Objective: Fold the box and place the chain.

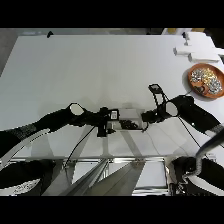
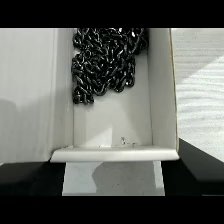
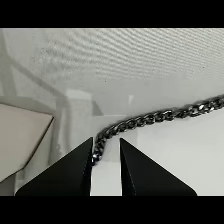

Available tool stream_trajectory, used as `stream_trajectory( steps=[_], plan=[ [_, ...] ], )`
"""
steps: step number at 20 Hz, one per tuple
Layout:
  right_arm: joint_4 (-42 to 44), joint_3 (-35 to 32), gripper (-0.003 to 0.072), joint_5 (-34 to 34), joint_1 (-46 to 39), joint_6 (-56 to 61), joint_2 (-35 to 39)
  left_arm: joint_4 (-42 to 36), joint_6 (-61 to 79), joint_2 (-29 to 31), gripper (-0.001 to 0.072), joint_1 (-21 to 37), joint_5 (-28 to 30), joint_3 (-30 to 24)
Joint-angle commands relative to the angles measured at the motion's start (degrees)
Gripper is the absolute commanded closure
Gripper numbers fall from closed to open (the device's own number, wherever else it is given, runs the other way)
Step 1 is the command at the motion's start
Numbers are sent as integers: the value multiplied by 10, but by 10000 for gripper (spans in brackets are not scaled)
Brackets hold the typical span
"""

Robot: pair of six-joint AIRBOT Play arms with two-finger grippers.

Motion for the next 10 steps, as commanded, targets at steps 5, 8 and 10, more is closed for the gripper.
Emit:
stream_trajectory(
  steps=[5,8,10],
  plan=[
    [1,-1,457,4,2,0,3,0,0,0,434,0,0,0],
    [-4,-2,457,-12,5,14,-12,0,0,0,434,0,0,0],
    [-6,-2,456,-2,5,15,-39,0,0,0,434,0,0,0]
  ],
)
